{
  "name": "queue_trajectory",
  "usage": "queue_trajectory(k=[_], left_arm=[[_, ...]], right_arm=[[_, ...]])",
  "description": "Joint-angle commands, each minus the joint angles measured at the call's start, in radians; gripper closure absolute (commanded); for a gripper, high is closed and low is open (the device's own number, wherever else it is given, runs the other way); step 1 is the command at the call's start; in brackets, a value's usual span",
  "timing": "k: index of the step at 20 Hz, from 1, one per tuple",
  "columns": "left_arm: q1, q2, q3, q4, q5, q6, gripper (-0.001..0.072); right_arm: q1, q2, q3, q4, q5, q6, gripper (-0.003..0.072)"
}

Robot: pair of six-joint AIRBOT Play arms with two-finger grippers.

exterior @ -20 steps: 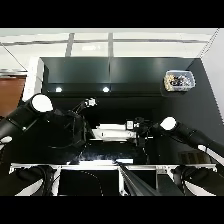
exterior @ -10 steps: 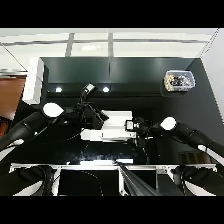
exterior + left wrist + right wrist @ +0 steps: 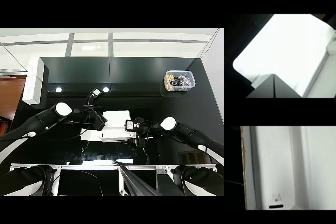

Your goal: Fold the box and place the chain.

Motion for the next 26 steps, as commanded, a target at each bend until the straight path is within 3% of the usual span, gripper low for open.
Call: queue_trajectory(k=[1,5,8,10,11,13,14,16,19,25,26], left_arm=[[0.001,0.002,0.060,0.077,-0.097,0.002,0.0688],[0.047,0.140,0.105,0.213,-0.274,-0.003,0.0689],[0.119,0.246,0.051,0.235,-0.374,0.033,0.0687],[0.138,0.268,-0.002,0.237,-0.449,0.160,0.0687],[0.133,0.267,-0.032,0.237,-0.461,0.205,0.0654],[0.108,0.267,-0.092,0.237,-0.386,0.246,0.0033],[0.098,0.265,-0.118,0.237,-0.306,0.251,-0.0010],[0.083,0.257,-0.156,0.248,-0.219,0.338,-0.0005],[0.056,0.226,-0.181,0.235,-0.167,0.477,-0.0004],[-0.022,0.185,-0.181,0.183,-0.024,0.485,0.0000],[-0.029,0.184,-0.181,0.180,-0.008,0.483,0.0031]], right_arm=[[0.001,-0.001,0.000,0.000,-0.001,0.000,0.0528],[0.001,-0.001,0.000,0.000,-0.001,0.000,0.0528],[0.001,-0.001,0.000,0.000,-0.001,0.000,0.0528],[0.001,-0.001,0.000,0.000,-0.001,0.000,0.0528],[0.001,-0.001,0.000,0.000,-0.001,0.000,0.0528],[0.001,-0.001,0.000,0.000,-0.001,0.000,0.0528],[0.001,-0.001,0.000,0.000,-0.001,0.000,0.0528],[0.001,-0.001,0.000,0.000,-0.001,0.000,0.0528],[0.001,-0.001,0.000,0.000,-0.001,0.000,0.0528],[0.001,-0.001,0.000,0.000,-0.001,0.000,0.0528],[0.001,-0.001,0.000,0.000,-0.001,0.000,0.0528]])
